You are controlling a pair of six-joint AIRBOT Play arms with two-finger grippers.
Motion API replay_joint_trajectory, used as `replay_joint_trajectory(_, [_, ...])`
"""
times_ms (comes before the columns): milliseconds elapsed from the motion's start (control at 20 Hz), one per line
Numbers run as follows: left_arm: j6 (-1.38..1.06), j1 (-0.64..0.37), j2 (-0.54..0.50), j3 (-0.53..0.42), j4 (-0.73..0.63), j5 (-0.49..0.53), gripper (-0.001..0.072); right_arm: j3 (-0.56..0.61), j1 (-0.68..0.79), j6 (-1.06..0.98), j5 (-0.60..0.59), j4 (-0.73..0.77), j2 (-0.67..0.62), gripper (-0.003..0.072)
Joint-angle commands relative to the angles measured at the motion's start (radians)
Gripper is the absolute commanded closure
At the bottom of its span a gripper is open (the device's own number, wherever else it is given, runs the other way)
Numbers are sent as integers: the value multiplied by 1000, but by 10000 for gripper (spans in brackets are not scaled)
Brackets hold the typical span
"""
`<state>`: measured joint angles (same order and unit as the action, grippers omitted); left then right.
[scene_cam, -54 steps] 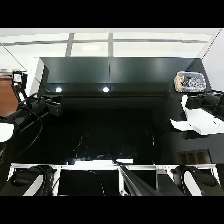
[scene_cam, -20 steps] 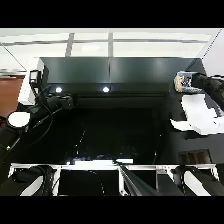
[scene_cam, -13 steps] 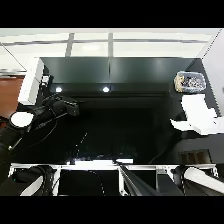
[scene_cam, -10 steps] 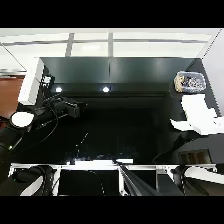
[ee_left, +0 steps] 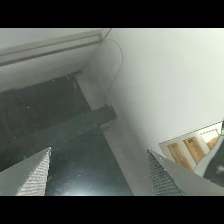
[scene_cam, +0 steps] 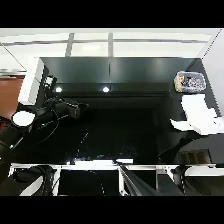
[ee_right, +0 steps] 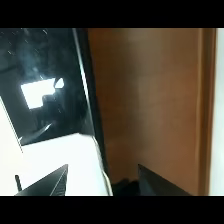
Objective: Fold the box and place the chain.
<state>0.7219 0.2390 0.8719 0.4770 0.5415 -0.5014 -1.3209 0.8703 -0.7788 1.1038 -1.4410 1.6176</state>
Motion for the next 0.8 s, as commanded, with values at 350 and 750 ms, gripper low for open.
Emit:
replay_joint_trajectory(350, [0, 0, 14, 0, -1, -2, -2, -5, -5, 51, 232, 383, 11, 671])
replay_joint_trajectory(750, [0, 0, 14, 0, -3, -2, -2, 204, -57, 12, 426, 772, -114, 671])
